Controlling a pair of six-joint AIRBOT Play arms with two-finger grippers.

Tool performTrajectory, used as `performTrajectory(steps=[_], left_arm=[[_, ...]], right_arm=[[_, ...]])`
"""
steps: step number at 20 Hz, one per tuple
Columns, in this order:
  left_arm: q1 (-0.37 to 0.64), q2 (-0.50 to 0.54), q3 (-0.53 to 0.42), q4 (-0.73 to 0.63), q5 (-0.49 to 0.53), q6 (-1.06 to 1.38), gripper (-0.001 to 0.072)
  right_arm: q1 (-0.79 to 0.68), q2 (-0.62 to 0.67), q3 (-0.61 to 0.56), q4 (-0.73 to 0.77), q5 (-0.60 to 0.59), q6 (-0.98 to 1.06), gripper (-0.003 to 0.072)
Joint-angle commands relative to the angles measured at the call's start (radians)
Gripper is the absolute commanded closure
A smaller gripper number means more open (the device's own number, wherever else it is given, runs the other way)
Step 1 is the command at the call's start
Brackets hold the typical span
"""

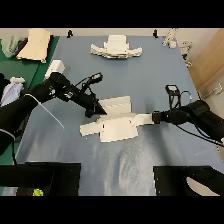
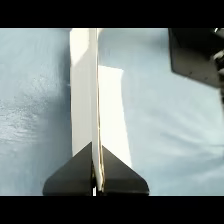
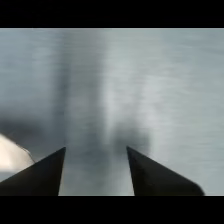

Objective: Fold the box.

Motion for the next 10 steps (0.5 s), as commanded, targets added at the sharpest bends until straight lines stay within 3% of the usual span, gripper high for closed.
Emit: performTrajectory(steps=[1, 3, 6, 10], left_arm=[[-0.088, 0.071, -0.058, 0.092, 0.130, 0.040, 0.0698], [-0.132, 0.080, -0.109, 0.088, 0.197, 0.057, 0.0698], [-0.177, 0.095, -0.172, 0.084, 0.276, 0.096, 0.0698], [-0.184, 0.095, -0.182, 0.046, 0.291, 0.092, 0.0697]], right_arm=[[0.002, 0.001, 0.074, -0.069, 0.003, 0.156, 0.0066], [0.002, 0.001, 0.098, -0.069, 0.003, 0.163, 0.0067], [0.002, 0.001, 0.102, -0.068, -0.001, 0.163, 0.0169], [0.002, 0.001, 0.102, -0.059, -0.002, 0.163, 0.0169]])
